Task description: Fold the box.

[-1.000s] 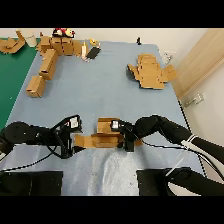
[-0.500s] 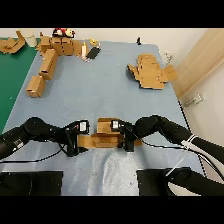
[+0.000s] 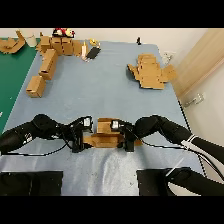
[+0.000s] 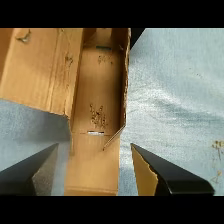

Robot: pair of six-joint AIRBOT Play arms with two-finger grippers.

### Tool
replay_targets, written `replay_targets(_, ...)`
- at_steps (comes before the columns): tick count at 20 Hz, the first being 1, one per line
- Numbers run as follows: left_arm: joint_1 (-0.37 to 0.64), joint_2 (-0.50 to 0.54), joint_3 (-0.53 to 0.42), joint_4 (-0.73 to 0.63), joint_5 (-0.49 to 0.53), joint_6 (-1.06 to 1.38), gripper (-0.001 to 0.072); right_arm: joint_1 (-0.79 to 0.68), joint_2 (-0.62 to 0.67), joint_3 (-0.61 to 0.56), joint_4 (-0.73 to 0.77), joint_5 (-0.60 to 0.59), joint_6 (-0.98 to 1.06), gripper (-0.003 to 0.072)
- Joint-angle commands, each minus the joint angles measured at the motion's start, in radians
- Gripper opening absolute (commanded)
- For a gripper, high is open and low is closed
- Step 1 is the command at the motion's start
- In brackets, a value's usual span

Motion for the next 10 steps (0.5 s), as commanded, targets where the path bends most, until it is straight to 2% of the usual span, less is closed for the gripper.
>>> replay_targets(1,0.000,-0.035,0.003,-0.041,-0.018,0.081,0.0664,0.000,0.000,0.000,0.000,0.000,0.000,0.0495)
replay_targets(2,0.000,-0.044,0.003,-0.041,-0.019,0.090,0.0623,0.000,0.000,0.000,0.000,0.000,0.000,0.0495)
replay_targets(5,0.000,-0.048,0.003,-0.041,-0.018,0.097,0.0622,0.000,0.000,0.000,0.000,0.000,0.000,0.0495)
replay_targets(6,0.000,-0.048,0.004,-0.041,-0.016,0.097,0.0529,0.000,0.000,0.000,0.000,0.000,0.000,0.0495)
replay_targets(7,0.000,-0.048,0.005,-0.041,-0.014,0.099,0.0368,0.000,0.000,0.000,0.000,0.000,0.000,0.0495)
replay_targets(8,0.000,-0.048,0.005,-0.041,-0.018,0.109,0.0288,0.000,0.000,0.000,0.000,0.000,0.000,0.0495)
replay_targets(10,0.000,-0.051,0.005,-0.041,-0.018,0.112,0.0290,0.000,0.000,0.000,0.000,0.000,0.000,0.0495)
